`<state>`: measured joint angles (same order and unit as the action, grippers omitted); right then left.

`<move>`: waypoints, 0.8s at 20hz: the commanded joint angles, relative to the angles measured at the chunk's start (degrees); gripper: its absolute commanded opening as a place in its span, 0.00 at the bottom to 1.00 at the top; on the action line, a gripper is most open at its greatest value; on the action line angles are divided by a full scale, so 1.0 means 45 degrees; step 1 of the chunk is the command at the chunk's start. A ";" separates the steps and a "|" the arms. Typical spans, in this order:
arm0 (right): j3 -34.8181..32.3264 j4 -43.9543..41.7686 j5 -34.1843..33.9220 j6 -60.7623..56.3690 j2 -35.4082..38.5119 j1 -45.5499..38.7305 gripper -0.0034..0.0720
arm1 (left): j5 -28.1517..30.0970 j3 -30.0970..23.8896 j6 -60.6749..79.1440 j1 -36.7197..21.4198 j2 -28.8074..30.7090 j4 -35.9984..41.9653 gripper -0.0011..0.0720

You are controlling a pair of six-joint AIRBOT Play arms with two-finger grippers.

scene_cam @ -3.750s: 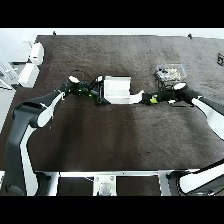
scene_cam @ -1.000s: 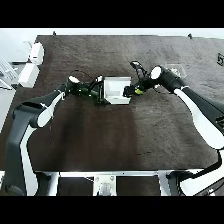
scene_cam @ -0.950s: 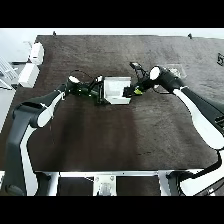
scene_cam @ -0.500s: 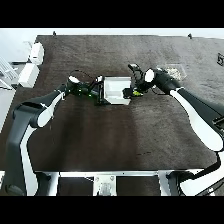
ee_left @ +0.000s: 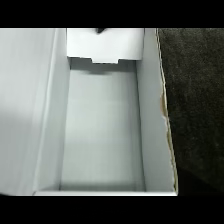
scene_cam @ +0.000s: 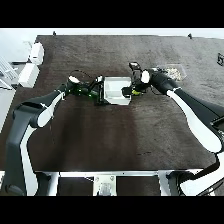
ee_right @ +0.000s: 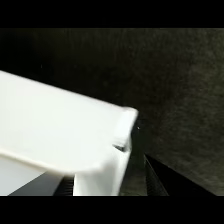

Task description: Fold the box and place the chain.

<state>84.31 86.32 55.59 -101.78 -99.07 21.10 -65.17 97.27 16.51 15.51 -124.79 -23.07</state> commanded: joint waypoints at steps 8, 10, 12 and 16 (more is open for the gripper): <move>0.0879 0.1234 0.1336 -0.2273 -0.0913 0.0374 0.68 | 0.0034 0.0000 0.0000 -0.0010 0.0010 0.0000 0.40; 0.0879 0.1535 0.1345 -0.2657 -0.0913 0.0374 0.67 | 0.0034 0.0000 0.0000 -0.0010 0.0010 0.0000 0.40; 0.0879 0.1773 0.1360 -0.2939 -0.0913 0.0374 0.66 | 0.0034 0.0000 0.0000 -0.0010 0.0010 0.0005 0.40; 0.0928 0.1982 0.1574 -0.3118 -0.0913 0.0408 0.60 | 0.0034 0.0000 0.0000 -0.0010 0.0010 0.0005 0.40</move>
